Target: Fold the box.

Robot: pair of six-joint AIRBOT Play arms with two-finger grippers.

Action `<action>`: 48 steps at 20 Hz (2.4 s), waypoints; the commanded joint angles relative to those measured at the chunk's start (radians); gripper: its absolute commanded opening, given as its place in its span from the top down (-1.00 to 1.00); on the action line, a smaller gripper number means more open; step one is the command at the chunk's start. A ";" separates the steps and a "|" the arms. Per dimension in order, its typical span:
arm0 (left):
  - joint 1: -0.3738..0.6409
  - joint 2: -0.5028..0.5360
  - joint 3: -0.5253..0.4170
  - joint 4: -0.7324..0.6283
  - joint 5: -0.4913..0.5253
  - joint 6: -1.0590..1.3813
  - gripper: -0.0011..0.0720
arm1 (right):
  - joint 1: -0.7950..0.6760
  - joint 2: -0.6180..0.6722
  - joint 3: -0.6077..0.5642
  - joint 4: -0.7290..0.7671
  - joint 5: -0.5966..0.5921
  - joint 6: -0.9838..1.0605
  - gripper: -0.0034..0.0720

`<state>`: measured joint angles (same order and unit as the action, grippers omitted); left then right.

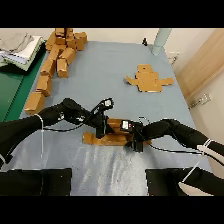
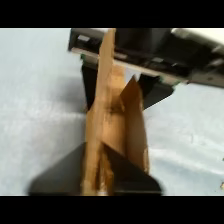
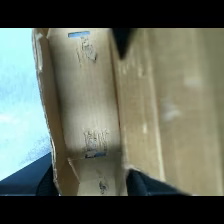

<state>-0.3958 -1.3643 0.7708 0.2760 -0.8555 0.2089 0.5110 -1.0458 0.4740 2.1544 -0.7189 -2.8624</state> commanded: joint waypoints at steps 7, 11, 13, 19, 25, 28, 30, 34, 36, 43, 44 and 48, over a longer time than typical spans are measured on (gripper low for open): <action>0.045 0.096 0.001 0.129 0.050 -0.193 -0.94 | 0.000 0.000 0.000 -0.004 -0.006 -0.003 -0.31; 0.153 0.183 0.001 0.376 -0.002 -0.497 -0.94 | 0.000 0.000 0.000 -0.004 -0.006 -0.003 -0.31; 0.187 0.196 0.001 0.444 -0.076 -0.576 -0.93 | 0.000 0.000 0.000 -0.004 -0.006 -0.003 -0.31; 0.183 0.196 0.001 0.483 -0.282 -0.820 0.94 | 0.000 0.000 0.000 -0.004 -0.006 -0.003 -0.31; 0.092 0.159 0.004 0.159 -0.353 -1.025 0.94 | 0.000 0.000 0.000 -0.004 -0.005 -0.003 -0.31; 0.059 0.041 0.053 0.027 -0.311 -1.040 0.94 | 0.000 0.000 0.000 -0.004 -0.006 -0.003 -0.31; 0.066 -0.026 0.117 0.003 -0.225 -1.042 0.94 | 0.000 0.000 0.000 -0.004 -0.005 -0.003 -0.31; 0.065 -0.100 0.196 0.084 -0.102 -1.102 0.94 | 0.000 0.000 0.000 -0.004 -0.006 -0.003 -0.31; 0.065 -0.136 0.200 0.207 -0.078 -1.175 0.94 | 0.000 0.000 0.000 -0.004 -0.005 -0.003 -0.31; 0.065 -0.220 0.201 0.263 -0.113 -1.199 0.94 | 0.000 0.000 0.000 -0.004 -0.006 -0.003 -0.31; 0.065 -0.220 0.201 0.261 -0.115 -1.194 0.94 | 0.000 0.000 0.000 -0.004 -0.006 -0.003 -0.31; 0.067 -0.219 0.224 0.222 -0.129 -1.135 0.94 | 0.000 0.000 0.000 -0.004 -0.006 -0.003 -0.31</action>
<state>-0.3313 -1.5791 0.9821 0.5240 -0.9737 -0.9657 0.5110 -1.0458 0.4740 2.1498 -0.7250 -2.8658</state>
